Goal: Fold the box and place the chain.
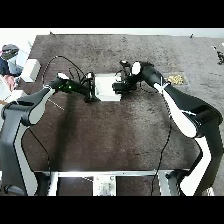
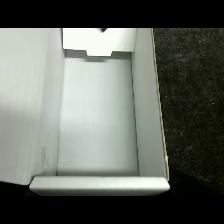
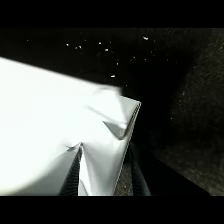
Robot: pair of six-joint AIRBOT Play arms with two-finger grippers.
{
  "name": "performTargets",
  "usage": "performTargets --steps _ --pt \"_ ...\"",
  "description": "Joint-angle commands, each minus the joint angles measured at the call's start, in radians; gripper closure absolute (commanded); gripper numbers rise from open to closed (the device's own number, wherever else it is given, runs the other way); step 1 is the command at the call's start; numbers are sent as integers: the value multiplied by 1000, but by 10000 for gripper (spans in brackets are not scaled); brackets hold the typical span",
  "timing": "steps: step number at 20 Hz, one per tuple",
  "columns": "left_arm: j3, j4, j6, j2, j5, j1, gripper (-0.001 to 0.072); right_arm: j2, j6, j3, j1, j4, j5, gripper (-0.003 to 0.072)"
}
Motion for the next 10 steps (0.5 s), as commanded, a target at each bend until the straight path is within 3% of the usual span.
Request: performTargets --steps 1,6,10 --pt "0 0 0 0 0 1 291 -3 96 44 40 -182 31 355" --pt "0 0 0 0 0 1 292 -27 150 74 44 -206 67 355" --pt "0 0 0 0 0 1 291 -106 193 200 56 -225 126 355"
